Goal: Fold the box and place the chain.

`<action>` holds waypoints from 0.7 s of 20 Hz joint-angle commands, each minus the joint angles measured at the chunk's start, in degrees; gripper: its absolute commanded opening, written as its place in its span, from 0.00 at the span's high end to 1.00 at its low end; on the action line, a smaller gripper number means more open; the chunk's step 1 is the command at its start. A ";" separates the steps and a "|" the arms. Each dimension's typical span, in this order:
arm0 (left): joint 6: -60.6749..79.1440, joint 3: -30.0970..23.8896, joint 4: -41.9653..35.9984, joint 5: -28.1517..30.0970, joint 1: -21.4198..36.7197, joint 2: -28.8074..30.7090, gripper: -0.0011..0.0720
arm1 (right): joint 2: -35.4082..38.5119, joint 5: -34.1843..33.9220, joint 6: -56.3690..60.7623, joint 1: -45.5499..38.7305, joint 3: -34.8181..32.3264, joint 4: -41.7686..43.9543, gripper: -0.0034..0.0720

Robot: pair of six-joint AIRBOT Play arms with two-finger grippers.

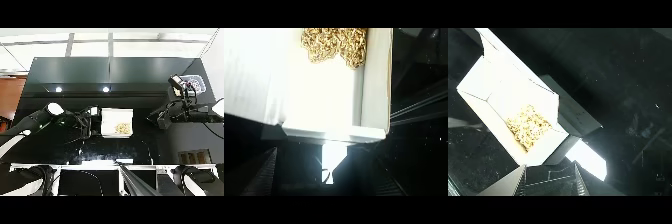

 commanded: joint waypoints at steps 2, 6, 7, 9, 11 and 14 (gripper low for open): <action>1.27 0.61 -0.31 -0.96 -0.98 -1.92 0.01 | 0.02 -0.02 0.00 1.03 -0.02 -0.04 0.47; 1.31 0.59 -1.29 1.03 -2.40 -1.92 0.01 | 0.02 -0.37 0.00 1.03 0.00 -0.02 0.47; 1.31 0.59 -2.12 1.86 -2.64 -1.92 0.01 | 0.02 -0.35 0.00 1.03 -0.02 -0.02 0.47; 1.33 0.61 -2.64 3.48 -3.02 -1.92 0.01 | 0.02 -0.31 0.02 1.03 -0.02 -0.02 0.47; 1.40 0.61 -2.73 4.31 -3.06 -1.92 0.01 | 0.02 -0.33 0.02 1.03 -0.02 0.00 0.47; 1.79 0.59 -2.95 4.81 -3.32 -1.95 0.01 | 0.02 -0.35 0.00 1.03 -0.02 -0.02 0.47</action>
